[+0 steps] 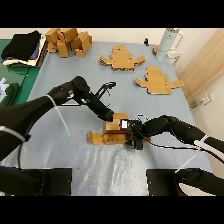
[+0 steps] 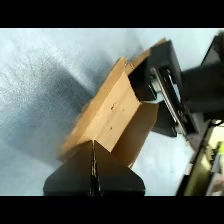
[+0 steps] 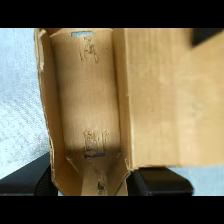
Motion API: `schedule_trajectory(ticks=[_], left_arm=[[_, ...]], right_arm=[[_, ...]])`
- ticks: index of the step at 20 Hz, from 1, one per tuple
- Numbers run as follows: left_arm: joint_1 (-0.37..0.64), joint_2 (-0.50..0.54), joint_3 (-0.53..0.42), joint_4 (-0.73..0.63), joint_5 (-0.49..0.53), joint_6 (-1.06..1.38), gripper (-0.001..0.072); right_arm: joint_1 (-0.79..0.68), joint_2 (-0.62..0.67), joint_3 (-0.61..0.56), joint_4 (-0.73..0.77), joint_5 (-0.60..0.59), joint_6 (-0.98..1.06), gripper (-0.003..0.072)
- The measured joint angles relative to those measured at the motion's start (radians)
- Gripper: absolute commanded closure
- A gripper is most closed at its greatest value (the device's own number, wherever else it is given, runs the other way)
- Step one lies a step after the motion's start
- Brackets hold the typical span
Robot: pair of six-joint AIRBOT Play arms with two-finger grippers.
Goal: Fold the box.
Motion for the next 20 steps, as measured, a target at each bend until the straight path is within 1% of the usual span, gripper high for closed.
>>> schedule_trajectory(ticks=[3,7,10,12,13,14,15,17,20], left_arm=[[0.002,0.132,-0.099,0.048,0.066,0.123,0.0698],[-0.005,0.301,-0.281,0.067,0.181,0.324,0.0698],[-0.028,0.379,-0.388,0.072,0.262,0.47,0.0697],[-0.037,0.402,-0.436,0.063,0.295,0.57,0.0692],[-0.031,0.408,-0.46,0.036,0.31,0.645,0.0581],[-0.023,0.41,-0.483,0.007,0.318,0.73,0.0186],[-0.013,0.408,-0.508,-0.042,0.327,0.83,0.0058],[-0.004,0.394,-0.549,-0.151,0.344,0.997,0.0059],[0.005,0.358,-0.581,-0.245,0.366,1.147,0.006]], right_arm=[[0.0,0.0,0.0,0.0,0.0,0.0,0.0184],[0.0,0.0,0.0,0.0,0.0,0.0,0.0185],[0.0,0.0,0.0,0.0,0.0,0.0,0.0184],[0.0,0.0,0.0,0.0,0.0,0.0,0.0184],[0.0,0.0,0.0,0.0,0.0,0.0,0.0184],[0.0,0.0,0.0,0.0,0.0,0.0,0.0184],[0.0,0.0,0.0,0.0,0.0,0.0,0.0184],[0.0,0.0,0.0,0.0,0.0,0.0,0.0184],[0.0,0.0,0.0,0.0,0.0,0.0,0.0185]])
